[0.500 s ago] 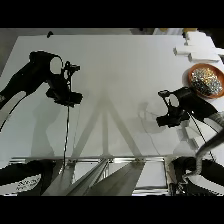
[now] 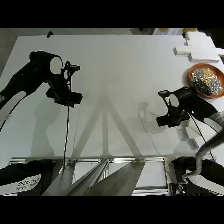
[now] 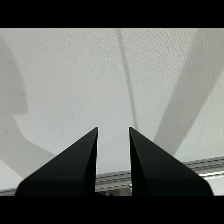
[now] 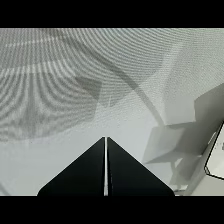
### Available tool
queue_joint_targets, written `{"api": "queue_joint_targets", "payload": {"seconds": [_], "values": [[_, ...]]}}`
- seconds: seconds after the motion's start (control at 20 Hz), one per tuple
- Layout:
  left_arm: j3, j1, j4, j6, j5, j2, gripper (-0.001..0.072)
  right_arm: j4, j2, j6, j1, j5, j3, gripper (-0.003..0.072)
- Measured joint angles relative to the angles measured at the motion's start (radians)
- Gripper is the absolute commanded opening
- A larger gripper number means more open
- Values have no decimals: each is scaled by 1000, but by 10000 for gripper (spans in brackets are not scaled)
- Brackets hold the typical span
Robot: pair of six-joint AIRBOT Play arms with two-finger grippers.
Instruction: Fold the box and place the chain.
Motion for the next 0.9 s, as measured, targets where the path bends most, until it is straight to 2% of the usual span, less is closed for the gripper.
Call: {"api": "queue_joint_targets", "payload": {"seconds": [0.3, 0.65, 0.75, 0.9], "values": [[0, 0, 0, 0, 0, 0, 223, 1, 0, 2, 0, -4, 0, 12], [0, 0, 0, 0, 0, 0, 223, 13, 0, 17, 0, -72, 17, 11], [0, 0, 0, 0, 0, 0, 223, -51, 12, -5, -1, -37, 51, 9], [0, 0, 0, 0, 0, 0, 223, -247, 67, -45, -32, 45, 97, 10]]}}
